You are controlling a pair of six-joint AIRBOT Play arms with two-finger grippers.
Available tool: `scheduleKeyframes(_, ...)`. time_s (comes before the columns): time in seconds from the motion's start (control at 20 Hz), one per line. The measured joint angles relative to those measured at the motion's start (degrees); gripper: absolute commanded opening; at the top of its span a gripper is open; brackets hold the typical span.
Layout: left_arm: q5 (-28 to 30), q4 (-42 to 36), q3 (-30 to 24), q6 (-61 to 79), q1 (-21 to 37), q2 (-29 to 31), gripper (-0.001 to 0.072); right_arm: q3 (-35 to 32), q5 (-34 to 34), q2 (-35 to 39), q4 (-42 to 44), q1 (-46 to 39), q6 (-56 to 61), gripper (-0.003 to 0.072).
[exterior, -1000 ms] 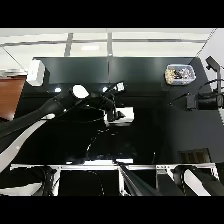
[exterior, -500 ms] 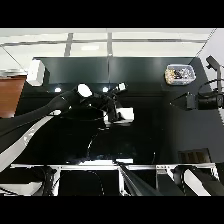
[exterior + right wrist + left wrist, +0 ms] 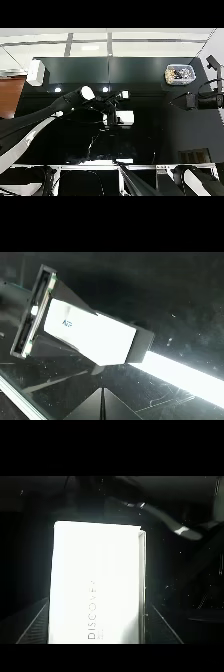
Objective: Fold the box and place the chain.
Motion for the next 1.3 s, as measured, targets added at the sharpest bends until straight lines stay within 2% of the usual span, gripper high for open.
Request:
scheduleKeyframes(0.15,1.6,3.6,0.0,0.4,-1.4,-0.4,0.0698,0.0,0.0,0.0,0.0,0.0,0.0,0.0017)
scheduleKeyframes(0.2,2.2,4.9,0.0,0.4,-1.9,-0.7,0.0596,0.0,-0.1,0.0,0.0,0.0,0.0,0.0017)
scheduleKeyframes(0.25,2.8,5.9,0.0,0.3,-2.3,-0.9,0.0399,0.0,-0.2,0.0,0.0,0.0,0.0,0.0017)
scheduleKeyframes(0.3,2.9,7.0,0.2,-1.4,-2.6,-0.9,0.0356,0.0,-0.3,0.0,0.0,0.0,0.0,0.0017)
scheduleKeyframes(0.5,0.9,16.4,1.7,-18.1,-1.8,2.9,0.0344,0.0,-0.5,0.0,0.0,0.0,0.0,0.0017)
scheduleKeyframes(0.6,-3.0,22.0,2.0,-27.6,1.3,6.4,0.0345,0.0,-0.8,0.0,0.0,0.0,0.0,0.0017)
scheduleKeyframes(0.8,-11.0,31.1,-0.1,-44.4,14.3,13.5,0.0345,0.0,-1.5,0.0,0.0,0.0,0.0,0.0017)
scheduleKeyframes(1.0,-14.2,37.7,-5.4,-56.6,34.7,18.0,0.0346,0.0,-1.8,0.0,0.0,0.0,0.0,0.0017)
scheduleKeyframes(1.15,-12.9,38.6,-7.5,-60.7,50.1,19.1,0.0345,0.0,-2.0,0.0,0.0,0.0,0.2,0.0017)
scheduleKeyframes(1.3,-8.3,35.3,-7.3,-58.2,59.8,18.3,0.0345,0.0,-2.8,0.0,0.0,0.0,1.3,0.0017)
